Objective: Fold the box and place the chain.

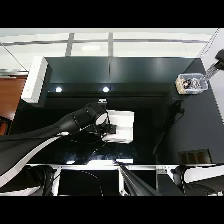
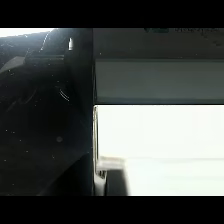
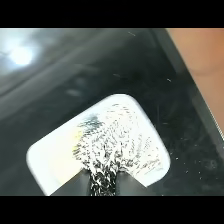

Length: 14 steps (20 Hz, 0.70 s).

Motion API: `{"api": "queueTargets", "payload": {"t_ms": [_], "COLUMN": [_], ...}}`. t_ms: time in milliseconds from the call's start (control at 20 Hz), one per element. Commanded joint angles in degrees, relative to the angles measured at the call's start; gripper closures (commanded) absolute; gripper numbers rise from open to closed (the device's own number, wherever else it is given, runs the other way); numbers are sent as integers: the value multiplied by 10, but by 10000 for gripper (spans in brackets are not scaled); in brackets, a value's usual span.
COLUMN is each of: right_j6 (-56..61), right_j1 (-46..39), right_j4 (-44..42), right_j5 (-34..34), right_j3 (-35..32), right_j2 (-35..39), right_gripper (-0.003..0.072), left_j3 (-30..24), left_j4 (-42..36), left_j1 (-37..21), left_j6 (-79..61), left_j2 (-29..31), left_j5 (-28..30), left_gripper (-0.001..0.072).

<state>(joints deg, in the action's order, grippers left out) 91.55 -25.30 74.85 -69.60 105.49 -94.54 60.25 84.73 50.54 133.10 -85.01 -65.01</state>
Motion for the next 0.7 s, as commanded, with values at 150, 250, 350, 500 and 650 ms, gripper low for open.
{"api": "queueTargets", "payload": {"t_ms": [150,250,350,500,650], "right_j6": [-70,-83,-102,-146,-169], "right_j1": [3,17,48,108,169], "right_j4": [-141,-182,-195,-225,-237], "right_j5": [-72,-83,-94,-103,-139], "right_j3": [2,-11,-56,-174,-269], "right_j2": [156,202,258,351,417], "right_gripper": [682,682,683,683,683], "left_j3": [0,0,0,0,0], "left_j4": [0,0,0,0,0], "left_j1": [0,0,0,0,0], "left_j6": [0,0,0,0,0], "left_j2": [0,0,0,0,0], "left_j5": [1,0,5,7,7], "left_gripper": [685,685,685,685,685]}}
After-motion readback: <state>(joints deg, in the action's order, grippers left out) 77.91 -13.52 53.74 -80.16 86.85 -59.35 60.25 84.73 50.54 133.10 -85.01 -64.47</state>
